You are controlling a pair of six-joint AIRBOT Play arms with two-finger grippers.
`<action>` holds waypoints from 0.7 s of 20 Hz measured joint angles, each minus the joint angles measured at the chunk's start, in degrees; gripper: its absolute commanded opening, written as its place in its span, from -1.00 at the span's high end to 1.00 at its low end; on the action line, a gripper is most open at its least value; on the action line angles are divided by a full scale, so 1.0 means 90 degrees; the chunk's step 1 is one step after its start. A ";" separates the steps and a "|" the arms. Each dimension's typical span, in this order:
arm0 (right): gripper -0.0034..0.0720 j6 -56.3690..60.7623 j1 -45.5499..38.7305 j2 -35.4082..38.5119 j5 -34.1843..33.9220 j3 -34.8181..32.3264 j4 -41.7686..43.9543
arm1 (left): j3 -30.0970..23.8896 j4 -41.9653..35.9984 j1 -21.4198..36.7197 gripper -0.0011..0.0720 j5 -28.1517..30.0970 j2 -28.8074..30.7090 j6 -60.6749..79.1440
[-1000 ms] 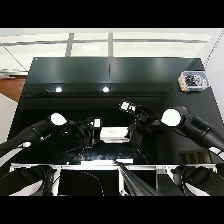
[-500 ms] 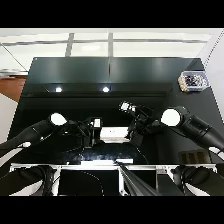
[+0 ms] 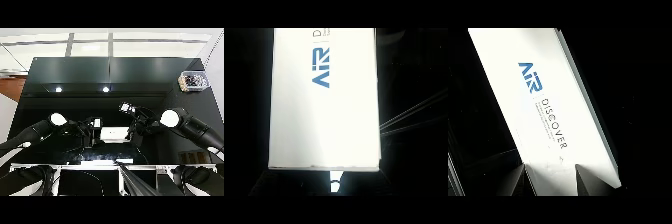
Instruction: Fold the box and place the chain.
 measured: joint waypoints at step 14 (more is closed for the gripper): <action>0.84 0.1887 -0.0874 0.0255 0.1197 0.0253 0.0794 | 0.0000 -0.0002 0.0000 -0.08 0.0000 0.0000 0.0000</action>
